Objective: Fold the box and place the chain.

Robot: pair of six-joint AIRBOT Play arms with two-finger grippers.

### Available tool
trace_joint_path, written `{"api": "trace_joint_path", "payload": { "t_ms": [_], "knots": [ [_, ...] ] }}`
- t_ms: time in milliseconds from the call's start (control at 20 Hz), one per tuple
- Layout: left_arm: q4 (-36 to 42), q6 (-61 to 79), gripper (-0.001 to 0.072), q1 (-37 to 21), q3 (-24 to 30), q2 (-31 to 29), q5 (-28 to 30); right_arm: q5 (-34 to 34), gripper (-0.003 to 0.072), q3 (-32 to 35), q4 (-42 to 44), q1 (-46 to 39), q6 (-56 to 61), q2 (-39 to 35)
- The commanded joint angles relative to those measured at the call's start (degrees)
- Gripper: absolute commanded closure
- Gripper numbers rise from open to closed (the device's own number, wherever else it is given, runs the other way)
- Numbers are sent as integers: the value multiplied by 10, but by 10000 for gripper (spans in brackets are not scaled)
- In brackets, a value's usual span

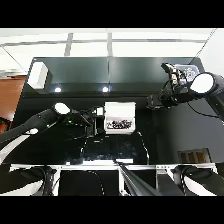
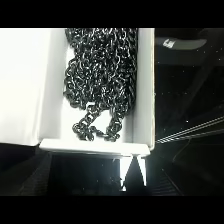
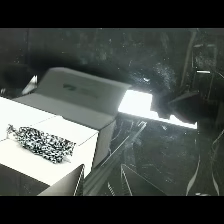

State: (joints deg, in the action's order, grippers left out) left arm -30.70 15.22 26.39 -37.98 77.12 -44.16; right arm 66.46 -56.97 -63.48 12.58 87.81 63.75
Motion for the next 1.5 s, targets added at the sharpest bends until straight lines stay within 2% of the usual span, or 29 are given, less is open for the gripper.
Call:
{"api": "trace_joint_path", "payload": {
  "t_ms": [0, 350, 400, 500, 600, 650, 700, 750, 900, 1000, 1100, 1250, 1450],
  "knots": [
    [1, 0, -2, 8, 0, 0, 7, -3, 400, 0, 0, 1, 0, 0],
    [-8, -10, 11, 16, -21, 18, 1, -9, 400, 0, 0, 1, 0, 0],
    [-9, -9, 58, 16, -21, 18, 0, -10, 400, 0, 0, 1, 0, 0],
    [-9, -10, 331, 16, -21, 18, 0, -13, 400, 0, 0, 1, 0, 0],
    [-8, -10, 430, 16, -21, 18, 0, -29, 398, 0, 0, 1, 0, 0],
    [-8, -11, 431, 16, -21, 18, 1, -48, 312, 0, 3, 1, 1, 2],
    [-8, -11, 430, 16, -21, 18, 1, -72, 36, 0, 15, 1, 1, 5],
    [-8, -11, 430, 16, -21, 18, 1, -100, -7, 0, 34, 1, -2, 13],
    [-8, -11, 431, 16, -21, 18, 1, -170, -6, 0, 119, 2, -47, 59],
    [-8, -11, 430, 16, -21, 18, 1, -169, -6, 0, 169, 16, -121, 94],
    [-8, -11, 430, 16, -21, 18, 1, -141, -6, 0, 174, 35, -235, 104],
    [-8, -11, 427, 16, -21, 18, 1, -64, -6, -6, 174, 40, -412, 81],
    [-8, -11, 426, 16, -21, 18, 1, 30, -6, -6, 171, 45, -499, 59]
  ]
}}
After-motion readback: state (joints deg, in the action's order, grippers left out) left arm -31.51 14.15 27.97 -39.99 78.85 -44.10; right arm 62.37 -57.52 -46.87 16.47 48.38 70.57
